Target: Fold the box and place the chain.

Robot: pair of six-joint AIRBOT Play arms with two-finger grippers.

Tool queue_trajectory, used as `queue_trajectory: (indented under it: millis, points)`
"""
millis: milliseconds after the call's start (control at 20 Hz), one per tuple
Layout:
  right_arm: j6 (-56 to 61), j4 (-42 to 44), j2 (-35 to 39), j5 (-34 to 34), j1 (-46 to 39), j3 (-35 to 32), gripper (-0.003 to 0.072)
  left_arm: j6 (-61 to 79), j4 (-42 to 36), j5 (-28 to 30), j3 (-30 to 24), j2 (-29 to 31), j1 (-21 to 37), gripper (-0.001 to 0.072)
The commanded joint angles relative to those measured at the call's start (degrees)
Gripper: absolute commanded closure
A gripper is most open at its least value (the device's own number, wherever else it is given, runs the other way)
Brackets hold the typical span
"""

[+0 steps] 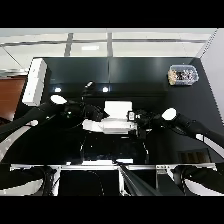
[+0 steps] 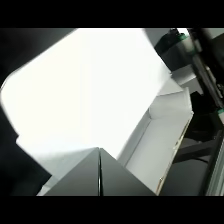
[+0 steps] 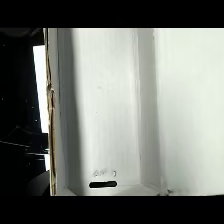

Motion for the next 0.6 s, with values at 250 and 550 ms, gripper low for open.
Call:
queue_trajectory:
  millis: [250, 550]
  points:
    - [-0.11, -0.13, -0.02, -0.04, 0.04, 0.0, 0.061, -0.87, 2.32, 5.31, 1.95, -1.25, 0.57, 0.0685]
    - [-0.11, -0.13, -0.02, -0.04, 0.04, 0.02, 0.061, -1.97, 12.28, -1.31, 2.29, 11.87, 5.66, 0.0686]
